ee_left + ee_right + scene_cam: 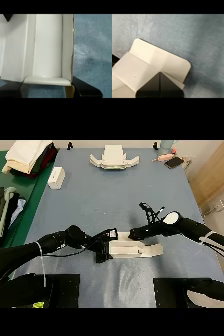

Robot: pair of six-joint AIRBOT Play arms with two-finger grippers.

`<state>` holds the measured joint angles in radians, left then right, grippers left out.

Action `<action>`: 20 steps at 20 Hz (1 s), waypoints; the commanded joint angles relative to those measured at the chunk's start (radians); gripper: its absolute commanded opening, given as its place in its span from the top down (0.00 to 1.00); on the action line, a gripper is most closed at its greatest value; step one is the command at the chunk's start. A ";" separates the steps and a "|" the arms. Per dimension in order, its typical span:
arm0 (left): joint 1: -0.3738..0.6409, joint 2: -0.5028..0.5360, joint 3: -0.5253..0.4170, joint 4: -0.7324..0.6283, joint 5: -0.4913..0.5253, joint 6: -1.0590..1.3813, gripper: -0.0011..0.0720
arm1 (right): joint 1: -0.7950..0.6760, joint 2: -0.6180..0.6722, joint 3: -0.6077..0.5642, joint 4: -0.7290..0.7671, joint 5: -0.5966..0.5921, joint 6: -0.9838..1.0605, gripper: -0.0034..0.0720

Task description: Fold the box.

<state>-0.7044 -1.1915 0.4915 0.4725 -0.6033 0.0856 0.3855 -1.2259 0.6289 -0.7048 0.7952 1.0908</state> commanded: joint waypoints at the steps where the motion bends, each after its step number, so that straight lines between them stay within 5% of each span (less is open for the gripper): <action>1: 0.000 0.000 0.000 0.000 0.002 0.000 0.27 | 0.016 -0.008 0.002 -0.024 0.011 -0.003 0.95; 6: 0.000 0.000 0.000 -0.001 0.002 0.000 0.27 | 0.015 0.062 0.006 -0.028 0.013 -0.020 0.95; 12: 0.000 0.000 0.000 -0.001 0.001 0.000 0.27 | 0.015 0.322 0.016 -0.208 0.056 -0.007 0.95; 20: 0.000 0.000 0.000 -0.001 0.002 0.000 0.27 | 0.016 0.649 -0.061 -0.365 0.341 -0.100 0.95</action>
